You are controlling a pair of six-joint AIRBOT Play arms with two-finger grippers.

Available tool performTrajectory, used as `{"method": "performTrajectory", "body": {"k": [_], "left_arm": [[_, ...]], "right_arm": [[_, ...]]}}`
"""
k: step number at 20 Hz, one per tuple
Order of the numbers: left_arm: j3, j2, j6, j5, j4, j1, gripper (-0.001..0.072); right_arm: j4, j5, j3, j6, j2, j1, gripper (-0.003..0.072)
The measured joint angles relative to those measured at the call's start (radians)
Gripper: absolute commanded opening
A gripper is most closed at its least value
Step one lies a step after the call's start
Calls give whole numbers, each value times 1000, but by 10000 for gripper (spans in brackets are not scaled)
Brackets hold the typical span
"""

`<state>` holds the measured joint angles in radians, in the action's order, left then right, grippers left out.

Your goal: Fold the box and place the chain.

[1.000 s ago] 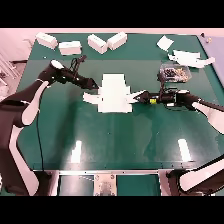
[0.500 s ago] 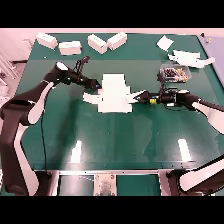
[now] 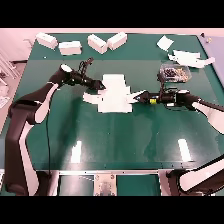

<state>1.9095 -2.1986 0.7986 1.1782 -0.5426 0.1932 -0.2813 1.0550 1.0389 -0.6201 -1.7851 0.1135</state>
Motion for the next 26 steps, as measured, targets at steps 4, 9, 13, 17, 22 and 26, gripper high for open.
{"method": "performTrajectory", "body": {"k": [4, 9, 13, 17, 22, 26], "left_arm": [[16, -16, -15, 2, 5, 7, 333], [21, -20, -52, -9, 41, 9, 239], [22, -25, -85, -11, 82, 9, 239], [22, -32, -102, -10, 105, 9, 170], [23, -47, -150, 4, 115, 8, 25], [23, -51, -341, 62, 161, 4, 23]], "right_arm": [[0, 0, 0, 0, 0, 0, 9], [-12, 0, 0, 0, 0, 0, 9], [-31, -1, 0, 0, 0, 0, 9], [-39, -1, 0, 0, 0, 0, 9], [-43, -2, 0, -1, 0, 1, 9], [-46, -1, 0, 0, 0, 2, 10]]}}
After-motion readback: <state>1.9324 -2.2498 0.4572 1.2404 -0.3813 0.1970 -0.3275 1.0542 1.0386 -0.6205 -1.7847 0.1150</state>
